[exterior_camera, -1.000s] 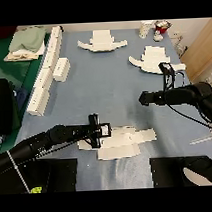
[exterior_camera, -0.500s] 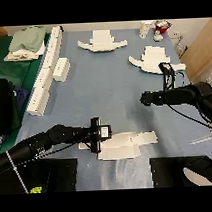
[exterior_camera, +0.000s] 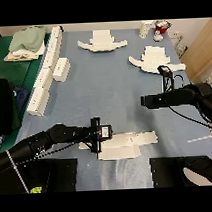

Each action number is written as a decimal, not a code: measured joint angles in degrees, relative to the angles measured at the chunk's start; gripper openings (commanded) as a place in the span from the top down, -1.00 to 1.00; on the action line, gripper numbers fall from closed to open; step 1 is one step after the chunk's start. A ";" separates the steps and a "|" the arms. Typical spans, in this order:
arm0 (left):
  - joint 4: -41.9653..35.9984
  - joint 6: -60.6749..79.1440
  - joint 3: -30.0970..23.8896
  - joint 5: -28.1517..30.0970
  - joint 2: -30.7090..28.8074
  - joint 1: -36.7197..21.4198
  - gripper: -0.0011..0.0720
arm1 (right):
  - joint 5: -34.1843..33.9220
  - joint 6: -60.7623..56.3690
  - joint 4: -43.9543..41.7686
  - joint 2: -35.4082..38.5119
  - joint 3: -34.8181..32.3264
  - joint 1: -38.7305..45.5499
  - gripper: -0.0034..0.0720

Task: Fold the box.

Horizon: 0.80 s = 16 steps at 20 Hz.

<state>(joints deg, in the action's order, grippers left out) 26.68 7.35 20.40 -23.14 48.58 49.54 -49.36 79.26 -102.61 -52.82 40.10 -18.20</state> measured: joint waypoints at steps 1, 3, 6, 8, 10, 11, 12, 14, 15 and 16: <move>0.00 -0.33 0.02 0.00 0.00 0.00 0.94 | -1.75 -0.13 -0.20 0.00 0.00 0.00 0.90; 0.00 -1.18 0.04 -0.02 0.00 0.00 0.94 | -5.40 -0.83 -0.44 0.00 0.00 -0.15 0.90; -0.04 -1.95 0.04 -0.04 0.00 0.00 0.94 | -10.97 -2.60 -0.63 0.00 0.00 -1.31 0.90; -0.07 -2.32 0.04 -0.04 0.00 -0.04 0.94 | -13.75 -4.44 -0.15 0.00 0.00 -2.67 0.90; -0.13 -2.71 0.04 -0.39 0.00 -0.55 0.94 | -15.41 -6.38 0.76 0.00 0.00 -4.04 0.90; -0.15 -2.86 0.04 -0.74 0.07 -0.87 0.94 | -15.93 -7.15 1.38 0.02 0.00 -4.74 0.90; -0.20 -2.95 0.04 -1.03 0.07 -1.25 0.94 | -16.33 -7.82 2.12 0.11 0.00 -5.51 0.91; -0.22 -3.13 0.13 -1.97 0.07 -1.84 0.94 | -17.49 -9.22 4.00 0.66 0.02 -7.23 0.90; -0.20 -3.19 0.17 -2.27 0.07 -2.12 0.94 | -18.25 -10.27 4.98 1.14 0.02 -8.11 0.91; -0.17 -3.32 0.26 -2.62 0.07 -2.34 0.94 | -19.58 -11.67 6.38 1.75 0.02 -9.07 0.90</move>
<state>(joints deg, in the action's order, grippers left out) 26.50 4.03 20.67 -25.76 48.64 47.20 -68.95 67.59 -96.23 -51.07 40.12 -27.27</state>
